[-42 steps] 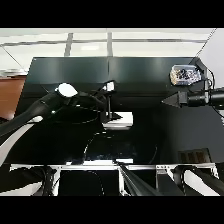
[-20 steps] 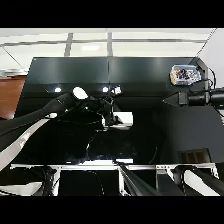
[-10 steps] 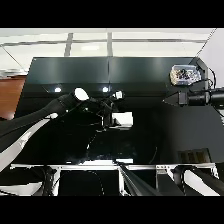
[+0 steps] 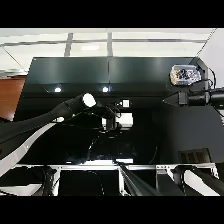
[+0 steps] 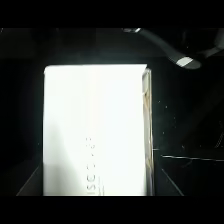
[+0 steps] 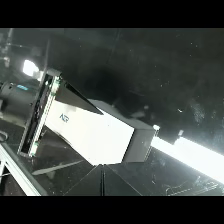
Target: Fold the box and place the chain.
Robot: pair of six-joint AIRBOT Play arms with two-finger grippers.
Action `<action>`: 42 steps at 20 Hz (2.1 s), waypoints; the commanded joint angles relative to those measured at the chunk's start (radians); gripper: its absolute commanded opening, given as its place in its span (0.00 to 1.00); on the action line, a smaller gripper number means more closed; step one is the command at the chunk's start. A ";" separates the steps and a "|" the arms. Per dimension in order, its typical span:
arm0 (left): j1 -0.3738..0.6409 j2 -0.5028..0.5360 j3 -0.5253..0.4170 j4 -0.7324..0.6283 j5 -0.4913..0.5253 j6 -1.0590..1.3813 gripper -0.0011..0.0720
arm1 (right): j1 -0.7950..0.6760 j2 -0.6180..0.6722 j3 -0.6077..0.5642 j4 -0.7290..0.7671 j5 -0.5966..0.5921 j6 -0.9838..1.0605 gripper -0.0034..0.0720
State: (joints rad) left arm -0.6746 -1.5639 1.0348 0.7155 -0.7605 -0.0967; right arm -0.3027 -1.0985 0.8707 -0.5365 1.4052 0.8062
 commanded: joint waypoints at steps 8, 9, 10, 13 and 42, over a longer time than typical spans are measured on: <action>0.082 0.021 0.304 0.704 -0.130 -0.838 0.37 | 0.000 0.001 0.000 0.000 -0.006 0.000 0.06; 0.134 0.021 0.342 0.793 -0.168 -0.915 0.37 | 0.000 0.001 0.000 0.000 -0.011 0.001 0.06; 0.204 0.021 0.375 0.862 -0.204 -0.978 0.37 | 0.000 0.001 0.000 0.000 -0.019 0.001 0.06; 0.465 0.020 0.435 0.927 -0.239 -1.136 0.39 | 0.000 0.001 0.000 0.001 -0.053 0.012 0.06; 0.927 -0.205 1.037 0.742 -0.501 -1.427 0.22 | 0.246 0.000 0.002 -0.101 -0.502 0.151 0.06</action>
State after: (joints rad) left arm 0.2539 -1.8950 2.0811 1.5223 -1.1046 -1.4330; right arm -0.0975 -1.0985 0.8707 -0.6342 0.9668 0.9771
